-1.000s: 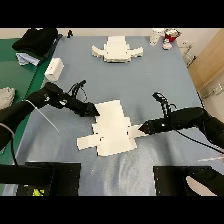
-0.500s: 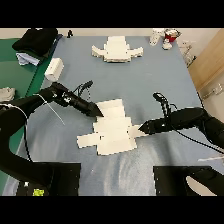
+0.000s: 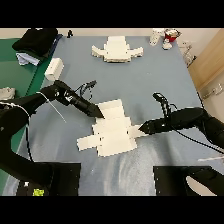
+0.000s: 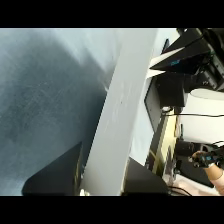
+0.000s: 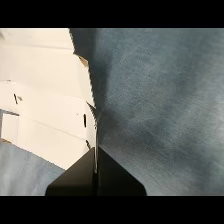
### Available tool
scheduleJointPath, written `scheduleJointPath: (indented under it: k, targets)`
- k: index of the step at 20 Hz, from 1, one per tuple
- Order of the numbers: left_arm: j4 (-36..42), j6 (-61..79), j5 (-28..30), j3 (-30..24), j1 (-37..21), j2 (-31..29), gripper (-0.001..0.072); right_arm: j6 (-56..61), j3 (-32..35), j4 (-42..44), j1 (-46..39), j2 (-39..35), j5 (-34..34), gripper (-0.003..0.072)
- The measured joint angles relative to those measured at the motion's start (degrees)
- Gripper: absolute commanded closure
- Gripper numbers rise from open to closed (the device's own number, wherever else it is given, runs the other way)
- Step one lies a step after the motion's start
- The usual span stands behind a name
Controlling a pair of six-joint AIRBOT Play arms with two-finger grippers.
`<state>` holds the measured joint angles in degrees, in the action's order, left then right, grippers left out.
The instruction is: Fold the box.
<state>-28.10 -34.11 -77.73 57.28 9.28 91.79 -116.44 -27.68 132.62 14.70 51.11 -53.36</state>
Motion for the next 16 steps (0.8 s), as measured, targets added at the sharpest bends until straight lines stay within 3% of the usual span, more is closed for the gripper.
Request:
scheduleJointPath:
  k: [3,5,11,12,13,14,16]
  targets:
    - [-1.4,0.1,-0.2,0.3,1.0,0.0,0.0486,0.0,0.0,-0.1,0.0,0.0,0.0,0.0685]
    - [-1.9,0.3,-0.2,0.5,1.3,0.0,0.0694,0.0,0.0,-0.2,0.0,0.0,0.0,0.0685]
    - [-2.1,3.1,-0.6,0.5,1.7,0.0,0.0694,0.0,0.0,-0.3,0.0,0.0,0.0,0.0669]
    - [-1.9,3.4,-0.7,0.5,1.7,0.0,0.0694,0.0,0.0,-0.3,0.0,0.0,0.0,0.0602]
    - [-1.5,3.6,-0.7,0.5,1.8,0.0,0.0694,0.0,0.0,-0.3,0.0,0.0,0.3,0.0449]
    - [-0.9,4.0,-0.6,0.5,1.8,0.0,0.0695,0.0,0.0,-0.4,0.0,0.0,0.3,0.0401]
    - [0.0,5.5,-0.4,0.9,1.8,0.0,0.0696,-0.1,0.0,-1.7,0.0,0.0,0.9,0.0401]
